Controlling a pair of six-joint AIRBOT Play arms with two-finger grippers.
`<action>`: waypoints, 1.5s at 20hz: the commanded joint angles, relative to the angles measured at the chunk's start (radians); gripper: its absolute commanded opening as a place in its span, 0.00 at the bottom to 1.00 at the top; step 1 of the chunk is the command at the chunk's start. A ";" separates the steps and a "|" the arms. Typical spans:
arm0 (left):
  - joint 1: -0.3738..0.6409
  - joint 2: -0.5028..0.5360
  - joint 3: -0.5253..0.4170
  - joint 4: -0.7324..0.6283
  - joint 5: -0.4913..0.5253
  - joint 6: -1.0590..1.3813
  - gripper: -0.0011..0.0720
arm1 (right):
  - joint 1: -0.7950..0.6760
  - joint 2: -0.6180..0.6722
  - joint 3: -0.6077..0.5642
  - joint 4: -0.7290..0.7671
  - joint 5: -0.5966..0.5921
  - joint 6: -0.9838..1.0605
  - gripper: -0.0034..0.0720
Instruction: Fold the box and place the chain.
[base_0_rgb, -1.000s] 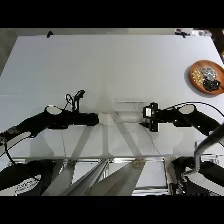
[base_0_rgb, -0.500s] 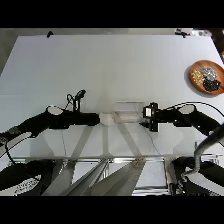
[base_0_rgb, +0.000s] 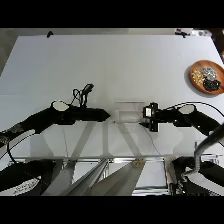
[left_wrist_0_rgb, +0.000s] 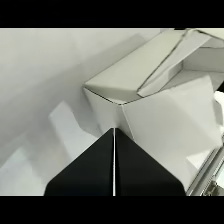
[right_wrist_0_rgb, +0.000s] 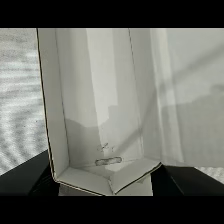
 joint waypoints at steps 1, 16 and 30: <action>-0.031 0.000 0.011 -0.020 0.016 0.016 0.04 | 0.001 0.000 -0.001 0.000 0.000 0.000 0.66; -0.040 0.002 0.011 -0.035 -0.052 0.071 0.24 | 0.001 0.000 -0.001 0.000 0.000 0.000 0.66; 0.036 0.002 0.008 0.055 -0.164 0.087 0.23 | 0.001 0.000 -0.001 0.000 0.000 0.000 0.66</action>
